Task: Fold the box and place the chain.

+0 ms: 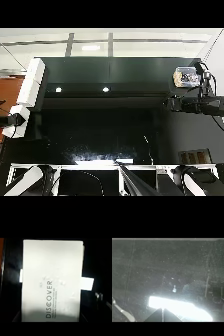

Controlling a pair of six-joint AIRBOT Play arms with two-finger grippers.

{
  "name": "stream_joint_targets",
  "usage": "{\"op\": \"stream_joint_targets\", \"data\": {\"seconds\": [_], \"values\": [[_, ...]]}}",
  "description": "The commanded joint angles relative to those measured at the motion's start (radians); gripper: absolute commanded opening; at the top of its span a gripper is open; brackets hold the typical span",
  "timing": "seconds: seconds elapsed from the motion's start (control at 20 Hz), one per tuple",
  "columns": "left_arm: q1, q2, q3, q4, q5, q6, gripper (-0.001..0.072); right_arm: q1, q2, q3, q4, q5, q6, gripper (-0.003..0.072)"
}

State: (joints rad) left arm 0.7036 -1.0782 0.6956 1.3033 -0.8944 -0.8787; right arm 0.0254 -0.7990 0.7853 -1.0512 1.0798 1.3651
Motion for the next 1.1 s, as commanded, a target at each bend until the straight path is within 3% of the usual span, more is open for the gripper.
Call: {"op": "stream_joint_targets", "data": {"seconds": [0.0,0.2,0.25,0.3,0.4,0.55,0.7,0.75,0.8,0.85,0.9,1.05], "values": [[0.018,-0.035,0.0,-0.168,0.084,0.187,0.0487,0.0,0.0,0.0,0.002,0.0,0.0,0.0037],[-0.032,-0.102,0.007,-0.129,0.142,0.251,0.0488,0.001,0.0,0.0,0.003,0.0,0.001,0.0038],[-0.038,-0.104,0.007,-0.129,0.181,0.251,0.0521,0.001,0.0,0.0,0.003,0.002,0.002,0.0037],[-0.041,-0.099,0.008,-0.131,0.209,0.243,0.0671,0.002,0.0,0.0,0.003,0.006,0.008,0.0037],[-0.041,-0.071,0.024,-0.129,0.198,0.21,0.071,0.002,0.0,0.0,0.003,0.022,0.008,0.0038],[-0.042,0.025,0.059,-0.159,0.1,0.154,0.071,0.002,0.0,0.0,0.003,0.021,0.008,0.0038],[-0.106,0.132,0.074,-0.404,-0.024,0.06,0.0704,0.002,0.0,0.0,-0.002,-0.008,0.008,0.0038],[-0.164,0.17,0.074,-0.459,-0.046,0.012,0.0666,0.002,0.0,0.0,-0.005,-0.028,0.008,0.0038],[-0.234,0.203,0.074,-0.463,-0.053,-0.043,0.0501,0.002,0.0,0.0,-0.005,-0.042,0.008,0.0038],[-0.323,0.232,0.073,-0.46,-0.065,-0.1,0.0109,0.002,0.0,0.0,-0.005,-0.046,0.008,0.0038],[-0.421,0.249,0.073,-0.46,-0.069,-0.108,0.0024,0.002,0.0,0.0,-0.008,-0.043,0.008,0.0038],[-0.807,0.252,0.072,-0.38,0.061,-0.186,0.0023,0.002,0.0,0.0,-0.082,-0.06,0.009,0.0038]]}}
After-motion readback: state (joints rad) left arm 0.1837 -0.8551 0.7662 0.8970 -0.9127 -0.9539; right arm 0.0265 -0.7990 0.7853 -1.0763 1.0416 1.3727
